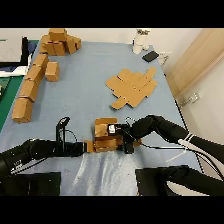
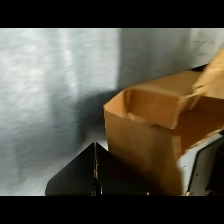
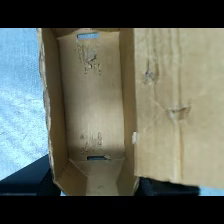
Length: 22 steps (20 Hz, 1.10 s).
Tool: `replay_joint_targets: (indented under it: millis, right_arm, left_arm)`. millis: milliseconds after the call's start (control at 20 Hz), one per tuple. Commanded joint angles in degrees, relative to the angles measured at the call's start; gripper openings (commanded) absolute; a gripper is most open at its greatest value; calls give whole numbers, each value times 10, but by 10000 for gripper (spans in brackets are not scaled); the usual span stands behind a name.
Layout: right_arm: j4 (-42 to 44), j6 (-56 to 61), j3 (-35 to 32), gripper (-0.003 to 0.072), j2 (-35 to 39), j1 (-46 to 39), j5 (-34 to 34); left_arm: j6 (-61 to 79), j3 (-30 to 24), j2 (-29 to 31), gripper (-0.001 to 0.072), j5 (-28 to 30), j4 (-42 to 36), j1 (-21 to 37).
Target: Fold the box.
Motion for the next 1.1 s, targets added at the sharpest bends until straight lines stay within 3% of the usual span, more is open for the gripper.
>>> replay_joint_targets:
  millis: [0,300,450,500,550,600,800,1050]
  right_arm:
    - [0,0,0,499,0,0,0]
    - [0,0,0,499,0,0,0]
    - [0,0,0,498,0,0,0]
    - [0,0,0,499,0,0,0]
    - [0,0,0,499,0,0,0]
    - [0,0,0,499,0,0,0]
    - [0,0,0,499,0,0,0]
    - [0,0,0,499,0,0,0]
  left_arm:
    - [0,21,-4,5,8,-20,-23]
    - [19,54,-4,11,-12,-9,-20]
    - [17,54,-4,14,-47,14,20]
    - [17,55,-4,185,-65,13,39]
    - [17,55,-4,424,-84,5,57]
    - [21,56,-4,399,-100,-2,70]
    - [47,62,-4,411,-101,-26,59]
    - [178,73,-4,430,-102,-127,54]
